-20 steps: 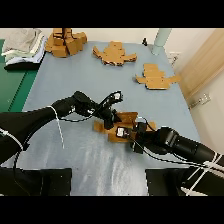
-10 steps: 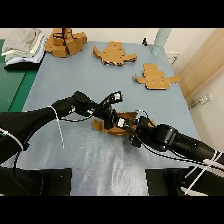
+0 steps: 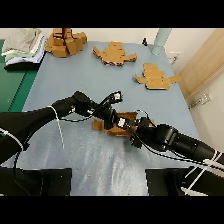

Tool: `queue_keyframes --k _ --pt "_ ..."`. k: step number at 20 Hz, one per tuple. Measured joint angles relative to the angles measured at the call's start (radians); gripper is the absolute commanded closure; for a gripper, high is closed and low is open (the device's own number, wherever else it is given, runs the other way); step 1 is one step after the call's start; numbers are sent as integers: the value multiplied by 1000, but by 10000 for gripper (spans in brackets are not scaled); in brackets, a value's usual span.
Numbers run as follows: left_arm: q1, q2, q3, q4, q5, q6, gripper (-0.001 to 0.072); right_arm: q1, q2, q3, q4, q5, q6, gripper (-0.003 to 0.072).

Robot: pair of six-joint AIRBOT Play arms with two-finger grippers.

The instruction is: Fold the box.

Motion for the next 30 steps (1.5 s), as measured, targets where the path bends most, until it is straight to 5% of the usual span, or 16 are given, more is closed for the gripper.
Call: queue_keyframes --k 20,30 --pt "5 -17 42 61 -87 -224 696 0 39 2 91 -22 2 170" --pt "86 -30 44 64 -64 -234 696 0 79 2 127 -48 -1 170"
